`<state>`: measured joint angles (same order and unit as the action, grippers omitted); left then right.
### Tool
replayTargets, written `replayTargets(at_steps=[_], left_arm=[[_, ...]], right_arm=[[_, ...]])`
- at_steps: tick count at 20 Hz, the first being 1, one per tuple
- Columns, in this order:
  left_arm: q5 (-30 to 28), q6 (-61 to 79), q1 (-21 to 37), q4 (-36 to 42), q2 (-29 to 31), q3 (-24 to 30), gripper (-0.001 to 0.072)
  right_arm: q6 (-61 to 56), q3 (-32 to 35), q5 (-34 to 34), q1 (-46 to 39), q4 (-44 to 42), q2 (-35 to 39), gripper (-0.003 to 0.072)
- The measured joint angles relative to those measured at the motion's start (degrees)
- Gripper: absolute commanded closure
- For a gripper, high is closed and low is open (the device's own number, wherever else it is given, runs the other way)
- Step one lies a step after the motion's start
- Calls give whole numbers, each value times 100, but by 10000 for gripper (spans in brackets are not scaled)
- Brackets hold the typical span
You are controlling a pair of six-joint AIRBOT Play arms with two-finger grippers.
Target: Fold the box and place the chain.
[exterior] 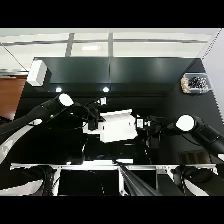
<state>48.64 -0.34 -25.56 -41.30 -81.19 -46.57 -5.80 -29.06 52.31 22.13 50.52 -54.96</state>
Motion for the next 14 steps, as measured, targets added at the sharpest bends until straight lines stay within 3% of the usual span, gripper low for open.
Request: replayTargets(at_steps=[7, 14], left_arm=[[7, 17, 0, 0, 0, 0, 685], [7, 17, 0, 0, 0, 0, 684]], right_arm=[[138, -79, 107, 44, -553, 7, -23], [367, -17, -144, 105, 33, -249, -23]])
